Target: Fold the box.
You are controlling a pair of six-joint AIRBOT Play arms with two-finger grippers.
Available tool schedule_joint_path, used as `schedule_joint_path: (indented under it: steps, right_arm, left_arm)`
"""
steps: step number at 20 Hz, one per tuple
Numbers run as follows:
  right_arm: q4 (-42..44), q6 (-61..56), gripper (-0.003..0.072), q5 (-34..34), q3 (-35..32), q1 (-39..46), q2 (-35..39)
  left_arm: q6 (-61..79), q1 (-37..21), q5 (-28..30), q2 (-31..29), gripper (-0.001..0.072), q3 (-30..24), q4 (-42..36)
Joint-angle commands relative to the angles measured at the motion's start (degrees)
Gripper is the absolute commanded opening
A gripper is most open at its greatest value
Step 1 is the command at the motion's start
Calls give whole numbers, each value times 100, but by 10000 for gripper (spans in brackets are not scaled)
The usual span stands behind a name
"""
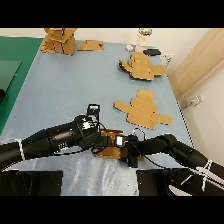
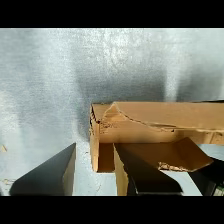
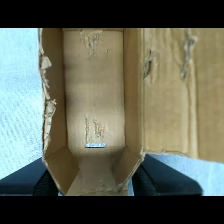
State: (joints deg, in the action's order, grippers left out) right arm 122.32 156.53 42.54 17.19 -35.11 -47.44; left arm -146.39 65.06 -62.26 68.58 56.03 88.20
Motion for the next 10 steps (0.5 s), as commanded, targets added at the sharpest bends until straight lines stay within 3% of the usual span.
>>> schedule_joint_path:
  steps: [1,3,4,5,8,10]
  right_arm:
    - [0,-2,589,-2,0,0,0]
    - [0,-2,589,-2,0,-2,0]
    - [0,-2,589,-2,0,-2,0]
    - [0,-2,590,-2,0,-2,0]
    - [0,-2,590,-2,0,-2,0]
    - [0,-2,589,-2,0,-2,0]
  left_arm:
    - [4,-133,0,-37,354,4,-81]
    - [15,-160,13,-87,352,11,-57]
    - [72,-160,31,-166,227,11,-46]
    - [264,-160,31,-256,10,11,-42]
    - [564,-214,-205,-599,12,-7,120]
    - [1152,-564,-387,-914,11,-223,-94]
